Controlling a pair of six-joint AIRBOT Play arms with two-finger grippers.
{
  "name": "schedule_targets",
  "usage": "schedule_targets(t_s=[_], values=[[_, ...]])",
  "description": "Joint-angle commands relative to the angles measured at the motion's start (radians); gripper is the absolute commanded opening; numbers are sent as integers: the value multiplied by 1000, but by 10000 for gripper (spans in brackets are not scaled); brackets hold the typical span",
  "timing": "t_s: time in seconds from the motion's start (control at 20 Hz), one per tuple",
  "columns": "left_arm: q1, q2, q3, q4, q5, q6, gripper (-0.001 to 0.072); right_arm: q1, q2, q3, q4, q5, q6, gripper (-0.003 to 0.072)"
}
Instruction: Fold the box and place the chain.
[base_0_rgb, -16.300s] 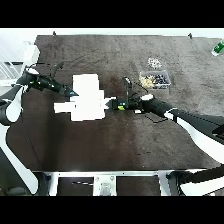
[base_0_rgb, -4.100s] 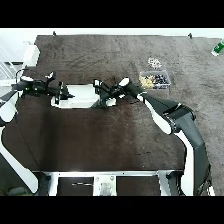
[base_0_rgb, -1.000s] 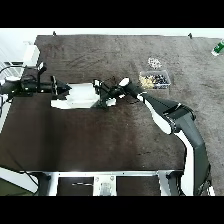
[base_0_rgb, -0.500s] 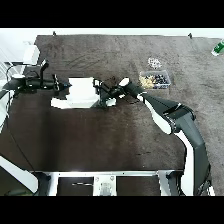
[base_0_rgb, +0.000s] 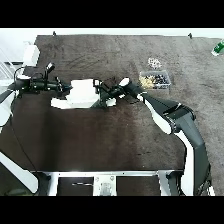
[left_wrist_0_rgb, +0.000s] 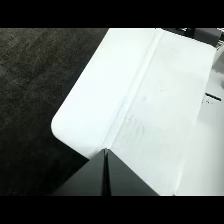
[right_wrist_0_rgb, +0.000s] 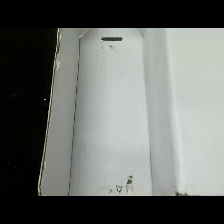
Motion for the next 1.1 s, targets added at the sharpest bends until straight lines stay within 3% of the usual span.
schedule_targets(t_s=[0.0, 0.1, 0.3, 0.6, 0.65, 0.7, 0.75, 0.8, 1.05], values=[[-5, -5, 10, 19, 16, 8, 18, 1, 0, 0, -1, 0, -1, 586], [-3, -4, 36, 21, -8, 9, 19, 1, 0, 0, -1, 0, -1, 586], [20, 21, 116, 89, -158, -36, 19, 1, 0, 0, -1, 0, -1, 586], [130, 67, 121, 154, -327, -34, 23, 1, 0, 0, -1, 0, -1, 586], [129, 67, 120, 197, -335, -25, 193, 1, 0, 0, -1, 0, -1, 586], [125, 67, 120, 244, -325, -27, 421, 1, 0, 0, -1, 0, -1, 586], [120, 67, 119, 274, -310, -26, 586, 1, 0, 0, -1, 0, -1, 586], [112, 67, 117, 293, -298, -19, 679, 1, 0, 0, -1, 0, -1, 586], [44, 66, 117, 418, -291, 25, 677, 1, 0, 0, -1, 0, -1, 585]])
